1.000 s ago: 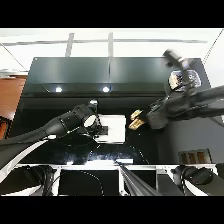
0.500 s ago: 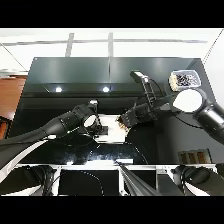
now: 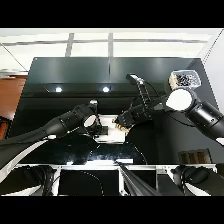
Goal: Fold the box and place the chain.
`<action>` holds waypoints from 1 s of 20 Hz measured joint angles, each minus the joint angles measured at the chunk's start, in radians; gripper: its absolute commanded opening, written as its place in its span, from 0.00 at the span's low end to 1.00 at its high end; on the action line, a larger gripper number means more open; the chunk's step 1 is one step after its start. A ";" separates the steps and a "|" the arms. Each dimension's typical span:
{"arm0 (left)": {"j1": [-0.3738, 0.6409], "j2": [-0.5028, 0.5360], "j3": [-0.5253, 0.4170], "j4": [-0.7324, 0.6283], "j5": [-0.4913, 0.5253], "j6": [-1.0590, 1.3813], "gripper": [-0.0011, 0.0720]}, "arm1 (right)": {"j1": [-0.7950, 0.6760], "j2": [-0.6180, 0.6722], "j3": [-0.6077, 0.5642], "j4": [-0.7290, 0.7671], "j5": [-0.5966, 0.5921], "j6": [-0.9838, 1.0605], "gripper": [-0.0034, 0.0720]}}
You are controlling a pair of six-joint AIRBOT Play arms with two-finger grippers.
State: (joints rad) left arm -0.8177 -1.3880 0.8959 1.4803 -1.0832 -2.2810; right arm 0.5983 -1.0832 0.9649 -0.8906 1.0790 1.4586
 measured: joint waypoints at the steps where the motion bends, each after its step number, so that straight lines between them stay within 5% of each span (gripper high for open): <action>1: 0.000 0.000 0.000 0.000 0.000 0.000 0.06 | 0.006 0.000 0.000 0.006 -0.002 0.002 0.09; 11: 0.000 0.000 0.000 0.000 0.000 0.000 0.06 | 0.054 0.000 0.000 -0.061 -0.025 0.042 0.09; 12: 0.000 0.000 0.000 0.000 0.000 0.000 0.06 | 0.054 0.000 0.000 -0.069 -0.025 0.045 0.34; 13: 0.000 0.000 0.000 0.000 0.000 0.000 0.06 | 0.054 0.000 0.000 -0.074 -0.025 0.051 0.75; 20: 0.000 0.000 0.000 0.000 0.000 0.000 0.06 | -0.023 0.057 0.000 -0.157 0.093 0.054 0.77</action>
State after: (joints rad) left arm -0.8177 -1.3880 0.8959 1.4803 -1.0832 -2.2810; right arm 0.5751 -1.0264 0.9646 -1.0477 1.1721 1.5127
